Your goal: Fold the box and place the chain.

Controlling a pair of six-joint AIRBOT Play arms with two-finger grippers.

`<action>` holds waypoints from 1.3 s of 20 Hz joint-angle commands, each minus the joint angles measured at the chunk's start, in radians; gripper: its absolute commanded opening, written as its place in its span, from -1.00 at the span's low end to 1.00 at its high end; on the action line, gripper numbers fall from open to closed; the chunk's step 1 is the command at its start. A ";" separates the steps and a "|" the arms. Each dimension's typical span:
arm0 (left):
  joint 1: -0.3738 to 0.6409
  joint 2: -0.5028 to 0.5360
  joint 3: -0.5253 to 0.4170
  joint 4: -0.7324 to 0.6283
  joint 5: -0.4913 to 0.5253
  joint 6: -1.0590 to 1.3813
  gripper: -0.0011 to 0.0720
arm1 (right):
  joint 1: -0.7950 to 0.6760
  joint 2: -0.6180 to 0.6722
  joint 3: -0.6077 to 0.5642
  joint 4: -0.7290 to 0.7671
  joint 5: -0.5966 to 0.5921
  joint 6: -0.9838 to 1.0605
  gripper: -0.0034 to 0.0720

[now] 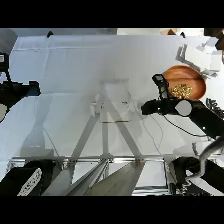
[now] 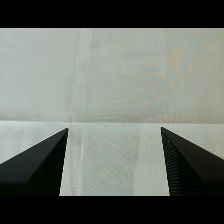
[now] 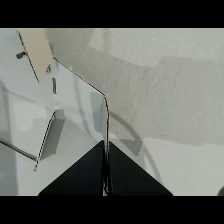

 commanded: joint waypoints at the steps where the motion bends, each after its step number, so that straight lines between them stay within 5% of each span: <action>1: 0.000 -0.001 0.000 0.000 0.000 0.000 0.78 | 0.003 0.005 0.000 -0.024 -0.024 0.011 -0.88; 9: -0.003 -0.002 0.000 -0.047 0.037 0.001 0.74 | 0.003 0.005 0.000 -0.026 -0.045 0.011 -0.88; 10: -0.003 -0.003 0.000 -0.070 0.033 0.002 0.64 | 0.003 0.005 0.000 -0.026 -0.045 0.011 -0.88; 12: -0.004 -0.004 0.000 -0.126 0.009 0.018 -0.01 | 0.003 0.005 0.000 -0.026 -0.045 0.011 -0.88; 19: -0.203 -0.063 0.000 -0.236 -0.129 0.248 -0.10 | 0.003 0.005 0.000 -0.026 -0.045 0.011 -0.87; 26: -0.310 -0.103 0.002 -0.343 -0.100 0.364 0.12 | 0.003 0.005 0.000 -0.026 -0.045 0.011 -0.87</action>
